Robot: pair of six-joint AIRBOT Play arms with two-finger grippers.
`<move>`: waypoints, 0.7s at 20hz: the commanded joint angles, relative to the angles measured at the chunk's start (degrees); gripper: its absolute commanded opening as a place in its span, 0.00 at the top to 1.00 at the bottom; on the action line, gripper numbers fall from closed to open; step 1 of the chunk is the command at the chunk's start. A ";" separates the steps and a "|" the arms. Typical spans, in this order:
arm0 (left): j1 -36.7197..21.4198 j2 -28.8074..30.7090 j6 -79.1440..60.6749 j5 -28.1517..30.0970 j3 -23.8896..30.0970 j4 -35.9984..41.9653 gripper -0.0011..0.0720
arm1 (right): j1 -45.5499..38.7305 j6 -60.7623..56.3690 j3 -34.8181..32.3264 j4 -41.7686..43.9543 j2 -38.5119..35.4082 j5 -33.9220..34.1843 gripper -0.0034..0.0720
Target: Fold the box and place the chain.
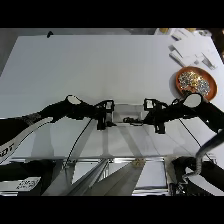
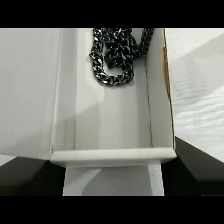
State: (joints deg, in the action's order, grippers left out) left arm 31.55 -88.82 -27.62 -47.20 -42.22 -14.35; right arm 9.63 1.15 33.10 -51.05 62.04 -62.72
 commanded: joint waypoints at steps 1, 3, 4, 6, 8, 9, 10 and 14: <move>-0.02 0.02 -0.02 0.04 0.00 -0.02 0.70 | -0.50 -5.79 0.00 -6.58 -2.10 -0.33 0.93; -0.02 0.02 -0.02 0.02 0.00 -0.02 0.70 | -2.19 -8.44 0.02 -8.33 -4.98 -0.31 0.93; -0.02 0.02 -0.02 0.02 0.00 -0.02 0.70 | -3.15 -8.92 0.13 -8.17 -6.86 -0.28 0.93; -0.02 0.02 -0.02 0.02 0.00 -0.02 0.70 | -3.93 -11.28 1.27 -7.30 -9.84 -0.76 0.93; -0.02 0.02 0.00 0.02 0.00 -0.02 0.70 | -3.91 -14.51 4.37 -3.82 -10.99 -2.56 0.93; -0.02 0.02 0.00 0.02 0.00 -0.02 0.70 | -3.91 -14.64 6.25 -0.79 -10.97 -4.57 0.93; -0.02 0.02 -0.02 0.02 0.00 -0.02 0.70 | -3.69 -14.64 7.58 2.19 -10.97 -6.01 0.93; -0.02 0.02 -0.02 0.02 0.00 -0.02 0.70 | 0.85 -16.81 10.14 9.79 -10.67 -6.47 0.93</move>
State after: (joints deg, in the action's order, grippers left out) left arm 31.55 -88.82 -27.62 -47.20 -42.22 -14.35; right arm 8.16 -13.17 41.30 -47.64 51.55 -68.36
